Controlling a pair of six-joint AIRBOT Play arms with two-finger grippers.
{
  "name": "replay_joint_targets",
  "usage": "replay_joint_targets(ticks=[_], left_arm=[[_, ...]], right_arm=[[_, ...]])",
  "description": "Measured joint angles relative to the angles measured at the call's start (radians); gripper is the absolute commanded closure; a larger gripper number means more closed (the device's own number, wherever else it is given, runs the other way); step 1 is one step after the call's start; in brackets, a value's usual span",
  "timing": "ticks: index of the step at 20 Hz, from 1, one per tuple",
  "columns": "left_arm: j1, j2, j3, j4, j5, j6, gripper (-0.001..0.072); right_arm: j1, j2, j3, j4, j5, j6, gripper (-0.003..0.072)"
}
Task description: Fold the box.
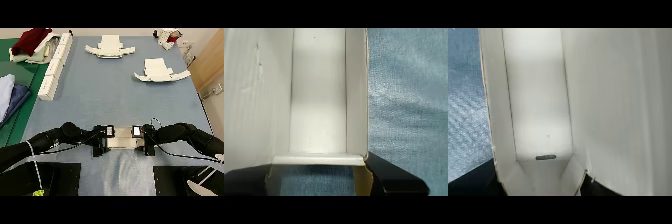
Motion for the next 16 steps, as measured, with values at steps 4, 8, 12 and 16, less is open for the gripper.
replay_joint_targets(ticks=[4,8,12,16], left_arm=[[0.0,-0.002,0.001,0.005,-0.001,-0.007,0.0129],[0.0,-0.003,0.003,0.007,-0.003,-0.01,0.013],[0.0,-0.013,0.013,0.016,-0.006,-0.02,0.0129],[0.0,-0.018,0.016,0.023,-0.005,-0.033,0.0129]], right_arm=[[0.0,0.0,0.0,0.0,0.0,0.0,0.0178],[0.0,0.0,0.0,0.0,0.0,0.0,0.0177],[0.0,0.0,0.0,0.0,0.0,0.0,0.0177],[0.0,0.0,0.0,0.0,0.0,0.0,0.0178]])
